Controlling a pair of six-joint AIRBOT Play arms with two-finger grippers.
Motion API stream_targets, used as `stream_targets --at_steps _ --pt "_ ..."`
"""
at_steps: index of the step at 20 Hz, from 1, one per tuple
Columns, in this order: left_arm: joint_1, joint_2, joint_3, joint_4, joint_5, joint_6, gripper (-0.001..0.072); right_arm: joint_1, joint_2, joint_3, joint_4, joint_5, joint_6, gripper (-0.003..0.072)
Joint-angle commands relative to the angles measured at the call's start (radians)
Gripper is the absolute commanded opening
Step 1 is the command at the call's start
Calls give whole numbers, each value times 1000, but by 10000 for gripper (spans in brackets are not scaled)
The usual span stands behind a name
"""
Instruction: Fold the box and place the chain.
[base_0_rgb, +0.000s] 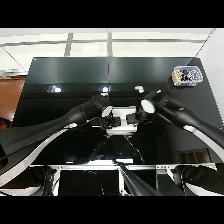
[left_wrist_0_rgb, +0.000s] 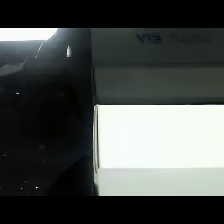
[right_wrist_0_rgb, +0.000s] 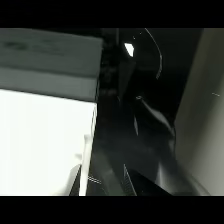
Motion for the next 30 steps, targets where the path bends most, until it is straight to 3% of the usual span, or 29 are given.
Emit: stream_targets --at_steps 1,4,6,8,10,11,12,14,16,20,22,24,26,30 --pt "1 0 0 3 0 0 27 -57 177 37 -62 103 -98 318" --pt "1 0 0 3 0 0 27 -154 300 43 -149 65 -114 318" --pt "1 0 0 3 0 0 27 -238 311 42 -311 27 -113 318" --pt "1 0 0 3 0 0 27 -351 304 16 -409 -134 -112 318" --pt "1 0 0 3 0 0 27 -489 272 -32 -411 -357 -96 323" --pt "1 0 0 3 0 0 27 -559 230 -44 -393 -443 -97 572" --pt "1 0 0 3 0 0 27 -619 175 -40 -346 -495 -98 694" --pt "1 0 0 4 0 0 27 -724 29 26 -193 -547 -98 694" --pt "1 0 0 4 3 0 27 -779 -134 179 -100 -506 -97 693" --pt "1 0 0 3 2 0 27 -834 -492 658 34 -161 47 693" --pt "1 0 0 3 3 0 27 -861 -608 809 113 -41 168 693" --pt "1 0 0 4 3 0 27 -882 -665 858 192 -33 221 692" --pt "1 0 0 3 3 8 27 -890 -684 859 225 -64 246 591" --pt "1 0 0 3 3 14 27 -890 -706 859 240 -127 248 591"
